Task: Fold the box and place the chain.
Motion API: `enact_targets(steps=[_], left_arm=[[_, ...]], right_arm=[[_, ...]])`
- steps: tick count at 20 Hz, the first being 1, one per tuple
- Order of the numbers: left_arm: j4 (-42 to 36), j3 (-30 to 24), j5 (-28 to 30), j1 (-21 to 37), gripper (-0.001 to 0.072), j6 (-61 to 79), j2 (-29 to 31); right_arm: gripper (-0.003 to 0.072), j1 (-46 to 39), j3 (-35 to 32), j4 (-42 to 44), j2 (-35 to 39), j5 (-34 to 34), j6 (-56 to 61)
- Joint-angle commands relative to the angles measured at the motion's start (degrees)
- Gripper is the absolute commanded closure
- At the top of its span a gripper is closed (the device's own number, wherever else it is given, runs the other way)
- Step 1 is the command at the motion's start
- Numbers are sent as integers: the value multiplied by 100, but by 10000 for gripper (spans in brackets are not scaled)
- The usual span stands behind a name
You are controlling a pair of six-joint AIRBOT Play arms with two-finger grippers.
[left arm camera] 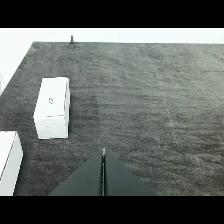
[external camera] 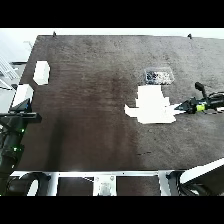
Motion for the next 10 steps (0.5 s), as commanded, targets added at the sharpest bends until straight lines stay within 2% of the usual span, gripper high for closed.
enact_targets(steps=[1,3,5,8,10], left_arm=[[2,0,0,2,688,0,-4],[2,0,0,2,689,0,-4],[2,0,0,2,689,0,-4],[2,0,0,2,688,0,-4],[2,0,0,2,688,0,-4]], right_arm=[[678,621,-1051,804,540,-802,-122],[677,1281,-1307,1154,662,-1161,-101],[678,2002,-1294,1493,662,-1517,-98],[677,2885,-975,1589,660,-2229,76],[677,3176,-684,1589,660,-2645,267]])
